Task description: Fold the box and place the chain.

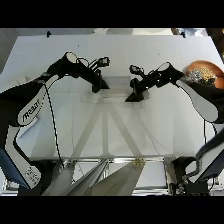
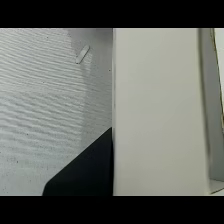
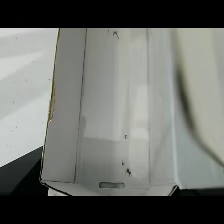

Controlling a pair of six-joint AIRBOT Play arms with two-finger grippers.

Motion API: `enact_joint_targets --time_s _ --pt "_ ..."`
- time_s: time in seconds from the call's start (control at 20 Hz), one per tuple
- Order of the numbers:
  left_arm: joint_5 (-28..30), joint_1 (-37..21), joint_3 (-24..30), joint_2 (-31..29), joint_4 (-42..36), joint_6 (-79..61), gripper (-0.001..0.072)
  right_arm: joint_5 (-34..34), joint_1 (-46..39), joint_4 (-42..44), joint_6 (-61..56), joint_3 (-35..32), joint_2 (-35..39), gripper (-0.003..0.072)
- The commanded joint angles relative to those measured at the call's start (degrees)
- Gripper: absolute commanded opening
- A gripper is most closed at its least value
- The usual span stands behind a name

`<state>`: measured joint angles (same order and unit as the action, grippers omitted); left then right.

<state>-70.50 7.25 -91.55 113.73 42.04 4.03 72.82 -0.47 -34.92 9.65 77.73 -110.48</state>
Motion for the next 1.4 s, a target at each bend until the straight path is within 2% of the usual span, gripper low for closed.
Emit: enact_joint_targets --time_s 0.0,0.4,0.7,1.15,1.35 --pt "0.20 -0.02 0.02 0.00 0.00 0.02 0.0014 -1.40 0.39 -0.94 -2.16 0.11 -0.07 0.0710" --pt "0.20 -0.02 0.02 0.00 0.00 0.02 0.0014 -3.48 0.13 -0.76 -1.66 -2.82 1.97 0.0710" --pt "0.20 -0.02 0.02 0.00 0.00 0.02 0.0014 -3.93 -0.35 5.60 2.05 -5.75 2.60 0.0710" --pt "0.20 -0.02 0.02 0.00 0.00 0.02 0.0014 -4.02 -0.57 4.90 0.98 -7.69 2.99 0.0710" --pt "0.20 -0.02 0.02 0.00 0.00 0.02 0.0014 -6.25 -1.33 4.72 1.31 -9.42 4.15 0.0710"
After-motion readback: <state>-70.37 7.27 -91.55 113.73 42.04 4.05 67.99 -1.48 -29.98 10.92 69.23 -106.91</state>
